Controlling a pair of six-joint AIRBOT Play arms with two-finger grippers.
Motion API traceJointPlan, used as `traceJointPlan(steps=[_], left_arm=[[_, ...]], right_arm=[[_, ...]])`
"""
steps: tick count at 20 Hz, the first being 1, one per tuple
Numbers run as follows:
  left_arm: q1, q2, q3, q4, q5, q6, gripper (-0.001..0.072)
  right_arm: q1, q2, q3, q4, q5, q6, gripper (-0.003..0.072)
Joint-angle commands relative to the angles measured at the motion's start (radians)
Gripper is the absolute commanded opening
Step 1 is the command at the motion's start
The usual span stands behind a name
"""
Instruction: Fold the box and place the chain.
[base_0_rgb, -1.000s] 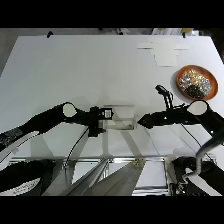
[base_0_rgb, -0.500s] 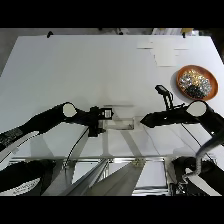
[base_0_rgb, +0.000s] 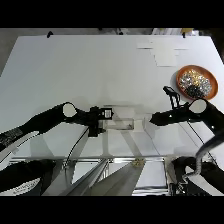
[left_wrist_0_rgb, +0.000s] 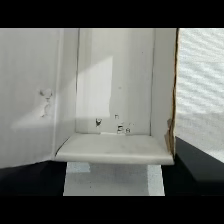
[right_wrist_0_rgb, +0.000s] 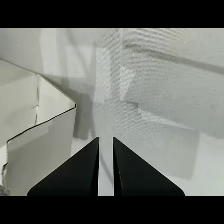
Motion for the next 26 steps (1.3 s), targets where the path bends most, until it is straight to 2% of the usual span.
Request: traceJointPlan(steps=[1, 4, 7, 11, 14, 16, 18, 26], left_arm=[[0.000, 0.000, 0.001, 0.000, 0.000, 0.000, 0.0313], [0.000, 0.000, 0.001, 0.000, 0.000, 0.000, 0.0313], [0.000, 0.000, 0.001, 0.000, 0.000, 0.000, 0.0313], [0.000, 0.000, 0.001, 0.000, 0.000, 0.000, 0.0313], [0.000, 0.000, 0.001, 0.000, 0.000, 0.000, 0.0313], [0.000, 0.000, 0.001, 0.000, 0.000, 0.000, 0.0313], [0.000, 0.000, 0.001, 0.000, 0.000, 0.000, 0.0313], [0.000, 0.000, 0.001, 0.000, 0.000, 0.000, 0.0313]], right_arm=[[0.035, -0.062, -0.005, 0.043, -0.017, -0.031, 0.0084], [0.049, -0.066, -0.006, 0.155, -0.021, -0.100, 0.0094], [0.049, -0.066, -0.006, 0.197, 0.005, -0.130, 0.0202], [0.080, -0.066, -0.006, 0.210, -0.005, -0.148, 0.0201], [0.087, -0.061, -0.006, 0.161, -0.014, -0.140, 0.0150], [0.073, -0.030, -0.006, 0.054, -0.013, -0.078, 0.0067], [0.033, -0.002, -0.006, -0.039, -0.005, -0.015, 0.0043], [0.025, -0.071, -0.007, 0.038, -0.027, -0.037, 0.0034]])
